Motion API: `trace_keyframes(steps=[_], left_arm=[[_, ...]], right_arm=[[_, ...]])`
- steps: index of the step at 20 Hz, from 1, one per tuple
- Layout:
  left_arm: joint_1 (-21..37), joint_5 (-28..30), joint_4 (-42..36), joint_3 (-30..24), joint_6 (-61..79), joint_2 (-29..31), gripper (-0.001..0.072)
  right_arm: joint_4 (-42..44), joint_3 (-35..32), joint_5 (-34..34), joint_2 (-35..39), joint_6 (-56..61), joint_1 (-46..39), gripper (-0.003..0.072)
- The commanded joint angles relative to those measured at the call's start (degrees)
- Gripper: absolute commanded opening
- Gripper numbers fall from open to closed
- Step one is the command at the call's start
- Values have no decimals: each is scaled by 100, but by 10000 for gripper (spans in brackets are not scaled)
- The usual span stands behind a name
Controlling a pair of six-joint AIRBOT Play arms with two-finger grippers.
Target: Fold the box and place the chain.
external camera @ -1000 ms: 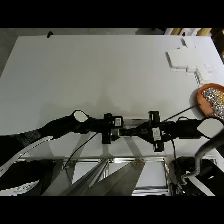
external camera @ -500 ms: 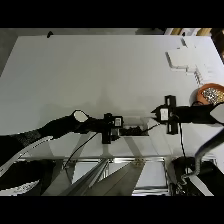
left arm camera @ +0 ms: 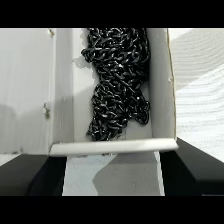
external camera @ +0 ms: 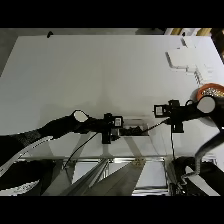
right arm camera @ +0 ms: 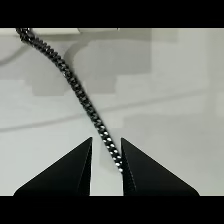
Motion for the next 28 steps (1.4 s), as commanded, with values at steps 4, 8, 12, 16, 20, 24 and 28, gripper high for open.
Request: trace_keyframes(steps=[4, 8, 12, 16, 20, 24, 28], left_arm=[[0, 0, 0, -2, 0, 2, 347], [0, 0, 0, -2, 0, 2, 347], [0, 0, 0, -2, 0, 2, 347], [0, 0, 0, -2, 0, 2, 347], [0, 0, 2, 0, 0, 2, 347], [0, 0, 0, -2, 0, 2, 347], [0, 0, 0, -2, 0, 2, 347]], right_arm=[[-160, -44, -195, -811, -402, -11, 196], [-131, -46, -310, -1082, -439, -11, 174], [-76, -46, -238, -1141, -433, -11, 93], [-146, -46, 190, -1110, -367, 136, 32], [-168, -46, 321, -1021, -61, 780, 17], [-278, -46, 164, -1014, 50, 1016, 23], [-573, -46, -275, -1008, 168, 1012, 192]])
